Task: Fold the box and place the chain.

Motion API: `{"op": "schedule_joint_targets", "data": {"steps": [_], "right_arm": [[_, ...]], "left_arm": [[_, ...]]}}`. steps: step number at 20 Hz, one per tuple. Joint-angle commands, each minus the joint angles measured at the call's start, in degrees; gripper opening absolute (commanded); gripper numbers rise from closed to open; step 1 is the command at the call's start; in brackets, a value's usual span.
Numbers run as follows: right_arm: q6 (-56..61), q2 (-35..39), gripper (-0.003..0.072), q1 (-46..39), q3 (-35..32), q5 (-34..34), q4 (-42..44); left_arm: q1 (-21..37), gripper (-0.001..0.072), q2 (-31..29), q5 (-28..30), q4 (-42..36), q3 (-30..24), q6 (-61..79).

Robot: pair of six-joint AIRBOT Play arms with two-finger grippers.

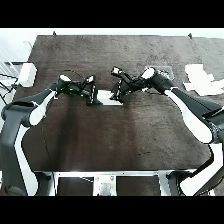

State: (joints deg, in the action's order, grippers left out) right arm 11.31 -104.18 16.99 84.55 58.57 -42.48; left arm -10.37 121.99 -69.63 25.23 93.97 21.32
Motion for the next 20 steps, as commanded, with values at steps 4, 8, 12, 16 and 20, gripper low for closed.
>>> {"op": "schedule_joint_targets", "data": {"steps": [4,8,12,16,20], "right_arm": [[-6.54,0.0,0.0442,-2.38,-0.74,0.79,8.46],[-7.5,0.0,0.0443,-3.28,-0.74,3.74,10.97],[-7.5,-0.02,0.0419,-3.26,-0.74,6.03,11.04],[-7.23,-1.97,0.0082,-3.26,-0.76,5.99,11.02],[-3.78,-4.66,0.001,-3.26,-0.76,6.05,10.95]], "left_arm": [[0.07,0.0527,-0.02,0.15,-0.02,0.02,-0.07],[0.07,0.0527,-0.02,0.15,-0.02,0.02,-0.07],[0.07,0.0527,-0.02,0.15,-0.02,0.02,-0.04],[0.07,0.0527,-0.02,0.15,-0.02,0.02,-0.04],[0.07,0.0528,-0.02,0.15,-0.02,0.02,-0.04]]}}
